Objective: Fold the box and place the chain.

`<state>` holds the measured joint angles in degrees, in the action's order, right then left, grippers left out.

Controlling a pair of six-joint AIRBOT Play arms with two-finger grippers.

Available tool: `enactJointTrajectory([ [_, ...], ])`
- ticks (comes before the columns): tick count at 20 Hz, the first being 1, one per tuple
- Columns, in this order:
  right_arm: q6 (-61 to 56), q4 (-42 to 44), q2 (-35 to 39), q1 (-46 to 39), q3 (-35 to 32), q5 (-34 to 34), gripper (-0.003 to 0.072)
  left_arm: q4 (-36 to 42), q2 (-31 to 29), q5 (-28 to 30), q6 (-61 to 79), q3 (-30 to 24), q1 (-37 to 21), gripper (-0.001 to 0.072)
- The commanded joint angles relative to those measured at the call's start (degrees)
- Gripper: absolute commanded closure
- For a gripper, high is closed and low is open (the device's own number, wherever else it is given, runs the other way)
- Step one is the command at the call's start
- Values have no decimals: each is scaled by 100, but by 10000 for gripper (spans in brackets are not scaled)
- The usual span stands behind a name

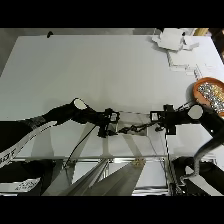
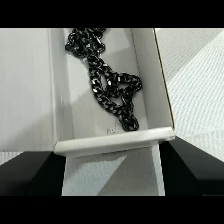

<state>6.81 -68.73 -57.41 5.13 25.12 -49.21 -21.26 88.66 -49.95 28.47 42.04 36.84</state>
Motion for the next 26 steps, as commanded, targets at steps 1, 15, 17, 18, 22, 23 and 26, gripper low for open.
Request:
enactJointTrajectory([
  [1,125,-2,-157,-2,-2,155,484,0,-4,0,0,4,-4,437],
  [15,50,302,1255,0,-2,-1084,666,0,-4,0,0,4,-4,437],
  [17,52,968,1670,129,-2,-1331,666,0,-4,0,0,4,-4,437],
  [18,52,1198,1834,258,-2,-1410,666,0,-4,0,0,4,-4,437],
  [22,-59,1598,2118,911,-2,-1473,666,-2,-4,0,0,4,-4,437],
  [23,-240,1541,2107,1067,-4,-1438,666,0,-4,0,0,4,-4,437],
  [26,-778,1049,2107,1266,-4,-1445,666,-2,-4,0,0,4,-4,437],
])
